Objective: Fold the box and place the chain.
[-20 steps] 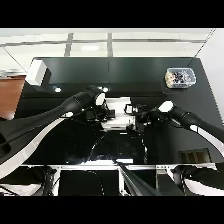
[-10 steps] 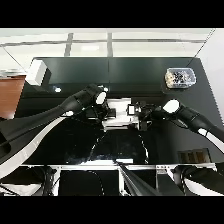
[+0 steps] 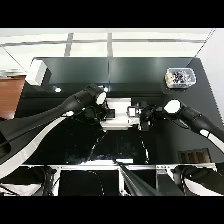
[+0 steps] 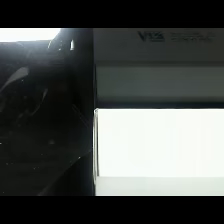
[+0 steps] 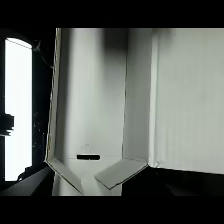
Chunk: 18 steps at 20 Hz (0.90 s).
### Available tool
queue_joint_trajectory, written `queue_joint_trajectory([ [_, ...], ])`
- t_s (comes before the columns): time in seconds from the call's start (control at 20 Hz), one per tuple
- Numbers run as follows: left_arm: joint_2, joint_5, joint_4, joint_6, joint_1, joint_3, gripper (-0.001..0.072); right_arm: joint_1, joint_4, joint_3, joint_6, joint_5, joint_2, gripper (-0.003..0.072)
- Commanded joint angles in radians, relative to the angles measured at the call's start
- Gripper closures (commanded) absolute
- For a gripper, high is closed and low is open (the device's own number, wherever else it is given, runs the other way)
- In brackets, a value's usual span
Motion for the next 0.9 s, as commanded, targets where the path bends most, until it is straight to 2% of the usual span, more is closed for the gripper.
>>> queue_joint_trajectory([
  [0.0,0.0,0.005,0.008,-0.001,0.0,0.001,0.0684,0.0,-0.02,0.0,0.011,0.014,-0.001,-0.0033],
  [0.1,0.0,0.006,0.007,-0.001,0.0,0.001,0.0684,-0.005,-0.022,0.0,0.011,0.016,-0.001,-0.0032],
  [0.15,0.0,0.006,0.003,-0.001,0.0,0.001,0.0684,-0.005,-0.019,0.0,0.01,0.023,-0.001,0.0001],
  [0.2,0.0,0.006,0.003,-0.001,0.0,0.001,0.0683,-0.004,-0.006,0.0,0.013,0.035,-0.001,0.0162],
  [0.25,0.0,0.005,0.003,-0.001,0.0,0.001,0.0683,-0.005,0.016,-0.001,0.032,0.048,-0.002,0.0254],
  [0.3,0.0,0.007,0.003,-0.001,0.0,0.001,0.0683,-0.005,0.034,-0.002,0.045,0.064,-0.003,0.0399],
  [0.35,0.0,0.008,0.003,-0.001,0.0,0.001,0.0683,-0.004,0.047,-0.004,0.045,0.074,-0.003,0.0466],
  [0.45,0.0,0.011,0.004,-0.001,0.0,0.001,0.0682,-0.004,0.127,-0.021,0.044,0.06,-0.014,0.0466],
  [0.6,0.0,0.034,0.003,-0.001,0.0,0.001,0.0682,0.012,0.382,-0.052,0.012,0.046,-0.068,0.0463],
  [0.85,0.0,0.024,-0.023,-0.001,0.0,0.001,0.0682,0.047,0.383,-0.051,0.007,-0.011,-0.097,0.0463],
])
